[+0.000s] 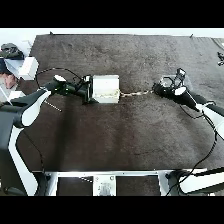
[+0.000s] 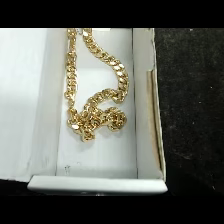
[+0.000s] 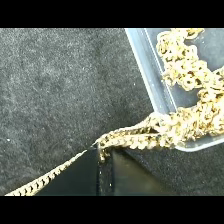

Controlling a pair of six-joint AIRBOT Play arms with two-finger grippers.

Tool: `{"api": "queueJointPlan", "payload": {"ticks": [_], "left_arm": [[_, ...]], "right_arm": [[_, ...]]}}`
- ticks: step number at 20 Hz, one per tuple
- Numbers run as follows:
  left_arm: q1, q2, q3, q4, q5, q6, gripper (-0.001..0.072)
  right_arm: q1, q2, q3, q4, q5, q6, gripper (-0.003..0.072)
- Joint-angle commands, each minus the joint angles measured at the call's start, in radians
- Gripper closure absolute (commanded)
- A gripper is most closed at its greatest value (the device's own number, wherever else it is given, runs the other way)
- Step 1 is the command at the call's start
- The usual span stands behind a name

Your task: Fold the box and place the chain.

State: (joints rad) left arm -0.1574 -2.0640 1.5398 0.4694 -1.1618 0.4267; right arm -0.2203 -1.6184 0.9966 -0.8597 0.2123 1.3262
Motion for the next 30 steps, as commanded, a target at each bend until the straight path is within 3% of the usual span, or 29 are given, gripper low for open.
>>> {"api": "queueJointPlan", "payload": {"ticks": [1, 10, 14, 20, 30], "left_arm": [[0.000, 0.000, 0.000, 0.000, 0.000, 0.000, 0.0362], [0.000, 0.000, 0.000, 0.000, 0.000, 0.000, 0.0362], [0.000, 0.000, 0.000, 0.000, 0.000, 0.000, 0.0362], [0.000, 0.000, 0.000, 0.000, 0.001, 0.000, 0.0363], [0.000, 0.000, 0.000, 0.000, 0.001, 0.000, 0.0362]], "right_arm": [[0.006, 0.010, 0.005, 0.016, 0.019, -0.002, 0.0699], [0.177, 0.354, 0.005, 0.008, 0.041, -0.024, 0.0700], [0.339, 0.462, 0.006, 0.008, -0.079, -0.024, 0.0700], [0.564, 0.420, 0.047, 0.009, -0.224, -0.023, 0.0700], [0.695, 0.242, 0.096, 0.064, -0.228, -0.020, 0.0700]]}}
